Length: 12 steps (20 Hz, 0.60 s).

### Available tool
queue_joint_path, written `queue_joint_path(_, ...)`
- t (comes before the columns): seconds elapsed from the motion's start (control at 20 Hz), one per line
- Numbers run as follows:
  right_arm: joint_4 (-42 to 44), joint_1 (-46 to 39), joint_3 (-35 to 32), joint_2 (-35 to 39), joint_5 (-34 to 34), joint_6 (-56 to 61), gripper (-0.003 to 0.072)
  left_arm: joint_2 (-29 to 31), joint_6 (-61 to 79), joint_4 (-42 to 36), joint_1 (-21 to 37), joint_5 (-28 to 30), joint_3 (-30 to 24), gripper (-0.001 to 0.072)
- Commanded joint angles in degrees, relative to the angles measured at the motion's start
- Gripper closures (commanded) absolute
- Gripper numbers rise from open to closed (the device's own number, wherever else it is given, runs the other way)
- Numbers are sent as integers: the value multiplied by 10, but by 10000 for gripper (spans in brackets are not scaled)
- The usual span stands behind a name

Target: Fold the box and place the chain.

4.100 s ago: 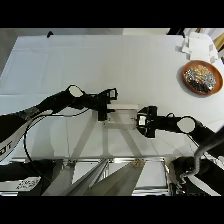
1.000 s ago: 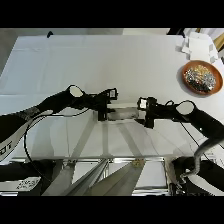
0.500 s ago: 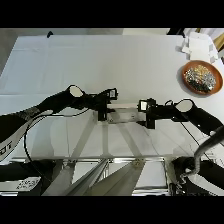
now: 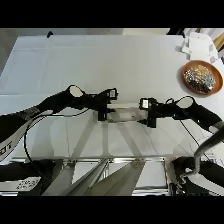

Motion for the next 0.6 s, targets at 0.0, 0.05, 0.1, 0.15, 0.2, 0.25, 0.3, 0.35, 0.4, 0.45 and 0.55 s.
queue_joint_path(0.0, 12, -1, 14, -4, 8, 0, 2, 0, 0, 0, 0, 0, 0, 697)
queue_joint_path(0.05, 16, -1, 14, -4, 10, 0, 2, 0, 0, 0, 0, 0, 0, 697)
queue_joint_path(0.1, 16, 0, 14, -4, 12, 0, 2, 0, 0, 0, 0, 0, 0, 697)
queue_joint_path(0.15, 16, 0, 14, -4, 12, -1, 2, 0, 0, 0, 0, 0, 0, 697)
queue_joint_path(0.2, 16, 0, 14, -4, 12, -1, 2, 0, 0, 0, 0, 0, 0, 697)
queue_joint_path(0.25, 16, 0, 14, -4, 12, -1, 2, 0, 0, 0, 0, 0, 0, 697)
queue_joint_path(0.3, 16, 0, 14, -4, 12, -1, 2, 0, 0, 0, 0, 0, 0, 697)
queue_joint_path(0.35, 16, 0, 14, -4, 12, -2, 2, 0, 0, 0, 0, 0, 0, 697)
queue_joint_path(0.4, 16, 0, 14, -4, 12, -10, 2, 0, 0, 0, 0, 0, 0, 697)
queue_joint_path(0.45, 16, 0, 14, -5, 12, -23, 2, 0, 0, 0, 0, 0, 0, 697)
queue_joint_path(0.55, 28, 0, 14, -13, 11, -50, 1, 0, 0, 0, 0, 0, 0, 697)
